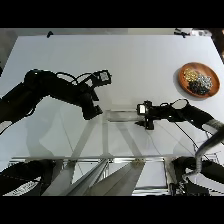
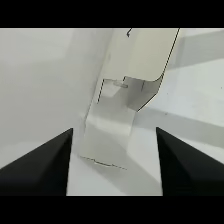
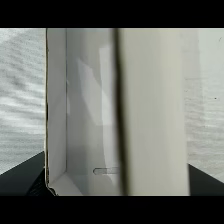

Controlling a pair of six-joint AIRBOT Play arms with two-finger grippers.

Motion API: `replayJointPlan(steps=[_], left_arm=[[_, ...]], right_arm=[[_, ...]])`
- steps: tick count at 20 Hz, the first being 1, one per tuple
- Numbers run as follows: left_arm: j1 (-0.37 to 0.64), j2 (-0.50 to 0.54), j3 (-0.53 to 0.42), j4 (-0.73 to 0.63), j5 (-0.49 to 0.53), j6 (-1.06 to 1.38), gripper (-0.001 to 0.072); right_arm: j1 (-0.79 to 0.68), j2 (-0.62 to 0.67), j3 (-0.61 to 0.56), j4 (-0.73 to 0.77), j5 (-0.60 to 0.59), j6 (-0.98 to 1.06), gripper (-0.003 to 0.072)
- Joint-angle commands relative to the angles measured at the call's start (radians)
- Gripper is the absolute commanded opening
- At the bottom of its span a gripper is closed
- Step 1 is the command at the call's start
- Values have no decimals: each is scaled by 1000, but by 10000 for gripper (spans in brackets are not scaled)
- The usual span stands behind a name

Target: Fold the box and place the chain.

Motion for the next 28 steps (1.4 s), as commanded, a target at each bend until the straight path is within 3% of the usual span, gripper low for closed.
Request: replayJointPlan(steps=[1,3,7,10,12,16,21,28], left_arm=[[0,-2,0,-102,18,63,298],[0,-5,0,-153,39,119,24],[0,-15,-8,-163,97,135,9],[0,-17,-76,-344,157,292,8],[-4,-23,-130,-458,116,364,8],[-113,-76,-156,-497,-84,387,8],[-282,-135,-156,-509,-555,395,7],[-291,-173,-156,-504,-921,193,6]], right_arm=[[1,-1,-1,-1,-4,0,479],[1,-1,-1,-1,-4,0,479],[1,-1,-1,-1,-4,0,479],[1,-1,-1,-1,-3,0,479],[1,-1,-1,-1,-3,0,479],[1,-1,-1,-1,-3,0,479],[1,-1,-1,-1,-3,0,479],[1,-1,-1,-1,-3,0,479]])
